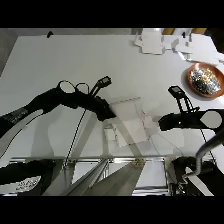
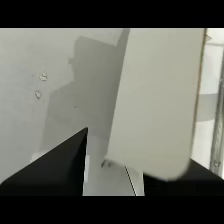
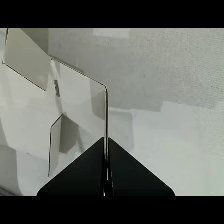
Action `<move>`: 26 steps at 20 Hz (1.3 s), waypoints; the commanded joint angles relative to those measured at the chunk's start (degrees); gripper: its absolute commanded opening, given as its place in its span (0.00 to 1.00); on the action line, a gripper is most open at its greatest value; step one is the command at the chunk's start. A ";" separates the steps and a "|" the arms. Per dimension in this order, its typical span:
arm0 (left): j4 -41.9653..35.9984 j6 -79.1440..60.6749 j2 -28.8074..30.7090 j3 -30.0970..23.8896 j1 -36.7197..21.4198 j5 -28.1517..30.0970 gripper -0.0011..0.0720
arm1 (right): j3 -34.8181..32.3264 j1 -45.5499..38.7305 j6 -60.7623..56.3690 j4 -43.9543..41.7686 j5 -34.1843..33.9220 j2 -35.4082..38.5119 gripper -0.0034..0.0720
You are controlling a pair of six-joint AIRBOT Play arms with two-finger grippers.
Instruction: Fold the box and place the chain.
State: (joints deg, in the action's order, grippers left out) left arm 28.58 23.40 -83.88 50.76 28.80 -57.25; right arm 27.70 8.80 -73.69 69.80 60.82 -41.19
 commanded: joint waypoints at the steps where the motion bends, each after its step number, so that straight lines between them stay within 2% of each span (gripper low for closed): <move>1: -1.25 -1.31 -1.95 -0.11 2.19 3.26 0.62 | -0.02 0.07 0.00 0.00 0.13 0.04 0.07; 4: -3.34 -1.68 -3.93 -0.11 3.02 3.56 0.61 | -0.02 0.07 0.00 0.00 0.13 0.04 0.07; 5: -3.72 -2.34 -4.28 -0.11 3.21 3.69 0.57 | -0.02 0.07 0.00 0.00 0.13 0.04 0.07; 7: -3.69 -2.86 -4.24 -0.11 3.32 3.89 0.30 | -0.02 0.07 0.00 -0.02 0.15 0.04 0.07; 9: -3.56 -3.19 -4.20 -0.09 3.19 3.87 0.26 | -0.02 0.07 0.02 0.00 0.15 0.04 0.07; 10: -3.48 -4.48 -4.17 -0.09 3.17 3.58 0.12 | 0.00 0.07 0.02 -0.02 0.15 0.04 0.07; 11: -3.45 -6.69 -4.13 -0.09 3.17 2.99 0.02 | 0.00 0.07 0.02 -0.02 0.15 0.07 0.07; 14: -3.48 -14.82 -3.41 -0.07 3.19 0.31 0.02 | 0.02 0.07 0.04 -1.05 0.11 0.13 0.08; 15: -3.48 -16.85 -2.84 -0.04 3.19 -0.02 0.02 | 0.09 0.07 0.13 -1.73 0.04 0.26 0.17; 16: -3.17 -18.27 -1.99 -0.02 3.21 0.02 0.02 | 0.52 0.07 0.24 -2.01 0.28 0.39 0.31; 18: -0.52 -19.04 -0.37 0.42 3.28 0.00 0.02 | 2.27 0.07 0.24 -2.16 1.29 0.42 0.49; 21: 6.21 -18.84 1.01 1.33 3.45 -0.42 0.02 | 5.75 0.07 1.25 -2.12 1.51 0.83 0.52; 26: 10.08 -18.95 1.09 1.33 3.48 1.42 0.02 | 8.33 0.07 3.10 -2.12 -0.11 1.29 0.52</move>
